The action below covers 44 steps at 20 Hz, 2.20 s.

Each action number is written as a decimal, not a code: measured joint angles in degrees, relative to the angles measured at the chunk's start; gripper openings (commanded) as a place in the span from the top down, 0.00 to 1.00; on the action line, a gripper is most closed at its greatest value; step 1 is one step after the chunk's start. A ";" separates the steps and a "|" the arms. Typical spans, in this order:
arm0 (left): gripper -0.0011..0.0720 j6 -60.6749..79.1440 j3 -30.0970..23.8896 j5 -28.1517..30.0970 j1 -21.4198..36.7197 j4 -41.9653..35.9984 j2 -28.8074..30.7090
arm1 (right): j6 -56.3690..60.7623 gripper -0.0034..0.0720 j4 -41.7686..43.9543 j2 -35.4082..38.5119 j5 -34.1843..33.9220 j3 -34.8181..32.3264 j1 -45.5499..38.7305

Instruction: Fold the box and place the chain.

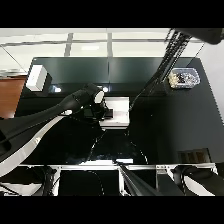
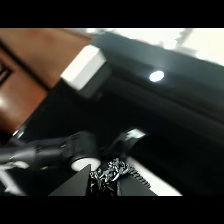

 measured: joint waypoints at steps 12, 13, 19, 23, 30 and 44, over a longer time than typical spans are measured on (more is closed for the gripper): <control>0.95 0.00 0.00 0.02 0.00 0.00 0.00 | 0.26 0.94 6.32 -1.97 -4.00 -0.02 2.89; 0.95 0.00 0.00 0.04 0.00 -0.02 0.00 | 0.26 0.94 6.78 -2.14 -4.48 -0.02 3.08; 0.95 0.00 0.00 0.39 0.00 -0.02 -0.02 | 0.55 0.94 2.93 -3.26 -5.86 -4.13 8.15; 0.95 -0.02 0.00 0.37 0.00 -0.02 0.00 | 1.31 0.94 -1.44 -3.54 -6.56 -10.23 9.79; 0.95 0.00 0.00 0.26 0.00 -0.02 0.00 | 1.60 0.94 -2.73 -3.58 -8.61 -21.97 11.41; 0.95 0.00 0.00 0.55 0.00 -0.02 0.00 | 1.77 0.94 -3.76 -5.75 -23.04 -43.54 17.49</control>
